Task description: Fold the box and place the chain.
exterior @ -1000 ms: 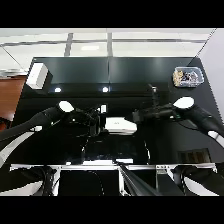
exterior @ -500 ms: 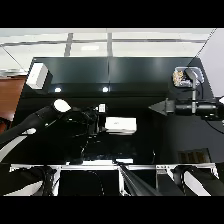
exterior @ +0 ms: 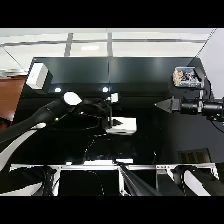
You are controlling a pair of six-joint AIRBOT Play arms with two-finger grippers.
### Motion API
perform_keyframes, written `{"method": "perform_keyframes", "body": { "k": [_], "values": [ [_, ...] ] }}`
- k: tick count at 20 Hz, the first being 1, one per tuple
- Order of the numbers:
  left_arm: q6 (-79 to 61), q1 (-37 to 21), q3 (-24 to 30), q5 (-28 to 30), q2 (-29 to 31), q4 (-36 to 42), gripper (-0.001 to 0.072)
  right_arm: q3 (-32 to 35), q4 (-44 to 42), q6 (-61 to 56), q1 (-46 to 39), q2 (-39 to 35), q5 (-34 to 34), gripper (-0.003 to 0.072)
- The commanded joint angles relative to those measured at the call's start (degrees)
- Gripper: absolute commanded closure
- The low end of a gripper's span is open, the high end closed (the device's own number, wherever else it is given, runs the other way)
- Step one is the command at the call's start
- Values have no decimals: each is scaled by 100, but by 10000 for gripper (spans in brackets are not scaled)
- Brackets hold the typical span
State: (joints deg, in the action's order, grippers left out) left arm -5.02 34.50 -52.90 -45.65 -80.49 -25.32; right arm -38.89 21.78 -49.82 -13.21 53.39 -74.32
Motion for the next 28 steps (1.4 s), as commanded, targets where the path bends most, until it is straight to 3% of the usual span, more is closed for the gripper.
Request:
{"method": "perform_keyframes", "body": {
  "k": [1,7,12,18,24,28],
  "values": [
    [542,129,-323,-74,-496,63,-1,-2,0,107,-13,-2,20,671],
    [592,114,-321,-564,-632,-7,0,-2,179,188,-13,-2,101,671],
    [807,116,-323,-863,-632,-573,2,-2,234,188,-13,-2,116,671],
    [780,116,-358,-857,-629,-636,2,-2,234,188,-13,-2,116,671],
    [824,247,-358,-833,-629,-1279,2,-2,234,188,-13,-2,131,671],
    [1353,527,-358,-232,-632,-1672,2,-2,234,188,-13,-2,133,671]
  ]
}}
